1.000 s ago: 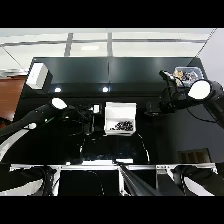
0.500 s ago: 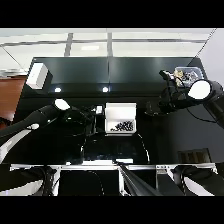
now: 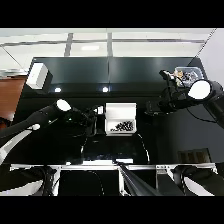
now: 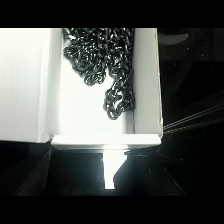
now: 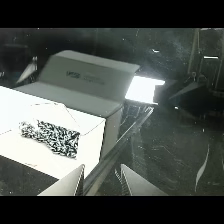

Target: Fold the box and place the chain.

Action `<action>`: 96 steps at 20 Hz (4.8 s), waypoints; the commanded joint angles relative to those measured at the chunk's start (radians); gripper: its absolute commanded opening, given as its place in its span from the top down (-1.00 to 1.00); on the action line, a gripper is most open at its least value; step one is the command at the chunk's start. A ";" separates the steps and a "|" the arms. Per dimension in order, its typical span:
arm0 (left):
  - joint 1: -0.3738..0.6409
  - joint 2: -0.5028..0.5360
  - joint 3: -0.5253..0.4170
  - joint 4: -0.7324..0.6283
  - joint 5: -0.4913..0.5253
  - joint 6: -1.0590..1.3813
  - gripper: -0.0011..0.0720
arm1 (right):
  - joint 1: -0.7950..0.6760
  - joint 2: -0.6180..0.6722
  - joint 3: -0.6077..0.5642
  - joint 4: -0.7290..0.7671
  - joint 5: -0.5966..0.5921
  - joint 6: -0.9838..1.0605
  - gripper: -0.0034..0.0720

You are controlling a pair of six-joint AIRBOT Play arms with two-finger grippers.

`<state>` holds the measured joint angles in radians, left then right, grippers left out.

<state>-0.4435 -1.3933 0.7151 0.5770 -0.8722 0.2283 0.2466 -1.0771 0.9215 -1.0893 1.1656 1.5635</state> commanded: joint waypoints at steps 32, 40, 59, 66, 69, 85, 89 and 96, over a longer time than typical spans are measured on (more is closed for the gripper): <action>-0.039 0.000 0.001 -0.062 0.064 -0.019 -0.12 | 0.061 -0.129 0.017 0.259 0.007 -1.157 -0.97; -0.039 0.000 0.001 -0.062 0.064 -0.019 -0.12 | 0.105 -0.146 -0.044 0.277 -0.029 -1.275 -0.97; -0.039 0.000 0.001 -0.062 0.064 -0.019 -0.12 | 0.138 -0.148 -0.044 0.247 -0.042 -1.264 -0.19; -0.039 0.000 0.001 -0.062 0.064 -0.019 -0.12 | 0.138 -0.146 -0.043 0.251 -0.042 -1.257 0.28; -0.039 0.000 0.001 -0.062 0.064 -0.019 -0.12 | 0.138 -0.134 -0.043 0.251 -0.045 -1.257 0.27; -0.039 0.000 0.001 -0.062 0.064 -0.019 -0.12 | 0.149 -0.142 -0.051 0.242 -0.069 -1.270 -0.90; -0.039 0.000 0.001 -0.062 0.064 -0.019 -0.12 | 0.148 -0.142 -0.051 0.240 -0.072 -1.284 -0.89; -0.039 0.000 0.001 -0.062 0.064 -0.019 -0.12 | 0.155 -0.142 -0.051 0.241 -0.080 -1.297 -0.89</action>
<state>-0.4812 -1.3933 0.7151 0.5148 -0.8082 0.2085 0.3965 -1.2186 0.8707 -0.8494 1.0710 0.2714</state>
